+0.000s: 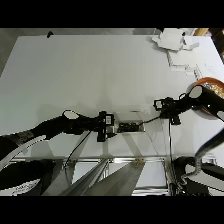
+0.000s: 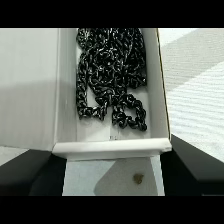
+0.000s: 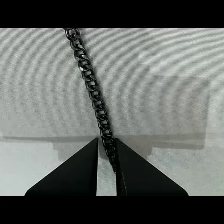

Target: Fold the box and place the chain.

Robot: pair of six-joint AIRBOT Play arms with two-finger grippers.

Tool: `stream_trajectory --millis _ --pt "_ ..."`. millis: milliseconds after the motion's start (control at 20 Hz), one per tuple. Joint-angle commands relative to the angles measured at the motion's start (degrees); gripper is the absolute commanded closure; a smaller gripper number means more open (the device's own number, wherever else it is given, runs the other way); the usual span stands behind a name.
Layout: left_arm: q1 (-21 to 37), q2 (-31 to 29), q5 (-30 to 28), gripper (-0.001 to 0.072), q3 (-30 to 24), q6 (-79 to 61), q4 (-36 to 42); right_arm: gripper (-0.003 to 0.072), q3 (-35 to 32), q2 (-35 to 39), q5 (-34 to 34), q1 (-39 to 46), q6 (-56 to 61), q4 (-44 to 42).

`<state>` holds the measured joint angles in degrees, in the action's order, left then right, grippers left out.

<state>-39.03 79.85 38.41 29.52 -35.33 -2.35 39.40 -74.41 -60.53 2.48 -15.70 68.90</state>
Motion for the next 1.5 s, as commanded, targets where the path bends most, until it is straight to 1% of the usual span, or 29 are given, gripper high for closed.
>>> stream_trajectory --millis 0,50,100,150,250,400,600,700,800,900,950,1150,1300,1400,1450 --pt "0.0 0.0 0.0 0.0569 0.0 0.0 0.0 0.0567 -0.5 -0.1 0.4 0.0 0.0 0.3" --pt "0.0 0.0 0.0 0.0569 0.0 0.0 0.0 0.0608 -0.5 -0.1 0.6 0.0 0.0 0.3" --pt "0.0 0.0 0.0 0.0569 0.0 0.0 0.0 0.0667 -0.5 -0.1 0.6 0.0 0.0 0.3" --pt "0.0 0.0 0.0 0.0569 0.0 0.0 0.0 0.0666 -0.5 -0.1 0.4 0.0 0.3 0.2" --pt "0.0 0.0 0.0 0.0569 0.0 0.0 0.0 0.0666 -0.5 1.2 -2.3 -0.3 0.9 0.2" --pt "0.0 0.0 0.0 0.0569 0.0 0.0 0.0 0.0666 -0.5 7.4 -6.7 -2.5 2.1 -1.7" --pt "0.0 0.0 0.0 0.0569 0.0 0.0 0.0 0.0666 -0.5 17.4 -10.8 -8.9 5.2 -9.1" --pt "0.0 0.0 0.0 0.0569 0.0 0.0 0.0 0.0666 -0.5 21.6 -11.1 -13.3 5.4 -13.6" --pt "0.0 0.0 0.0 0.0569 0.0 0.0 0.0 0.0666 -0.5 24.1 -9.8 -17.6 5.4 -19.3" --pt "0.0 0.0 0.0 0.0569 0.0 0.0 0.0 0.0666 -0.5 24.5 -8.3 -21.7 5.4 -24.1" --pt "0.0 0.0 0.0 0.0569 0.0 0.0 0.0 0.0666 -0.5 24.4 -7.2 -23.7 5.4 -24.5" --pt "0.0 0.0 0.0 0.0569 0.0 0.0 0.0 0.0666 -0.5 22.5 -1.5 -30.0 5.4 -22.6" --pt "0.0 0.0 0.0 0.0569 0.0 0.0 0.0 0.0666 -0.5 20.4 1.8 -30.7 5.4 -21.9" --pt "0.0 0.0 0.0 0.0569 0.0 0.0 0.0 0.0661 -0.5 19.1 2.8 -30.7 7.7 -19.5" --pt "0.0 0.0 0.0 0.0569 0.0 0.0 0.0 0.0596 -0.5 18.5 3.0 -30.7 9.2 -18.2"
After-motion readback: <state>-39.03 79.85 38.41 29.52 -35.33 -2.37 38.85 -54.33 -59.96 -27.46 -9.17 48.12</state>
